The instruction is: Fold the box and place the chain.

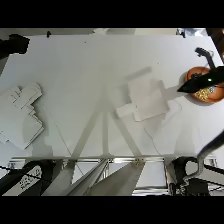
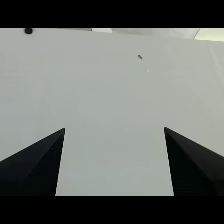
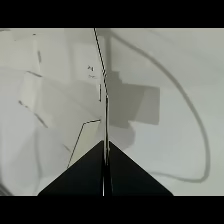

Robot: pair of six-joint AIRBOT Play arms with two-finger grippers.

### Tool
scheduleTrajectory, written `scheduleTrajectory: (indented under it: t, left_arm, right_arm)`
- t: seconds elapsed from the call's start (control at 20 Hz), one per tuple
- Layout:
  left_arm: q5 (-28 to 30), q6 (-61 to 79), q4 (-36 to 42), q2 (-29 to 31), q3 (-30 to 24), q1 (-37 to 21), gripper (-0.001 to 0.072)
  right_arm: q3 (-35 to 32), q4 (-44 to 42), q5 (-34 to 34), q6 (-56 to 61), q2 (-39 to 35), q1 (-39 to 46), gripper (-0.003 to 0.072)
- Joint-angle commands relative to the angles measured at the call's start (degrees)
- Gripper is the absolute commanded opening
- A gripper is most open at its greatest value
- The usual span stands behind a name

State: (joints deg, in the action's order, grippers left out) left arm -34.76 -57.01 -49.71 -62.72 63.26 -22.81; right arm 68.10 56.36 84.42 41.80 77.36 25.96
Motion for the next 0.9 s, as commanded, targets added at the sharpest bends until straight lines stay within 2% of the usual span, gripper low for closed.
scheduleTrajectory:
  t: [0.0, 0.15, 0.25, 0.4, 0.6, 0.7, 0.85]
  left_arm:
    - [0.0, 0.0, 0.0, 0.0, 0.0, 0.0, 0.0694]
    - [0.0, 0.0, 0.0, 0.0, 0.0, 0.0, 0.0694]
    - [0.0, 0.0, 0.0, 0.0, 0.0, 0.0, 0.0694]
    - [0.0, 0.0, 0.0, 0.0, 0.0, 0.0, 0.0694]
    - [0.0, 0.0, 0.0, 0.0, 0.0, 0.0, 0.0694]
    - [0.0, 0.0, 0.0, 0.0, 0.0, 0.0, 0.0694]
    - [0.0, 0.0, 0.0, 0.0, 0.0, 0.0, 0.0694]
  right_arm:
    - [0.0, -7.1, -2.6, 0.4, 0.4, -10.8, 0.0016]
    - [-0.8, -14.0, -8.2, 0.2, 1.9, -16.5, 0.0015]
    - [-3.6, -18.8, -17.1, -1.7, 1.9, -18.9, 0.0015]
    - [-10.3, -22.5, -29.9, -5.9, 1.9, -21.3, 0.0015]
    - [-21.7, -30.6, -42.9, -13.7, 1.9, -22.9, 0.0015]
    - [-26.2, -36.5, -45.5, -18.6, 1.9, -23.0, 0.0015]
    - [-28.5, -38.8, -48.1, -21.0, 1.9, -23.0, 0.0015]
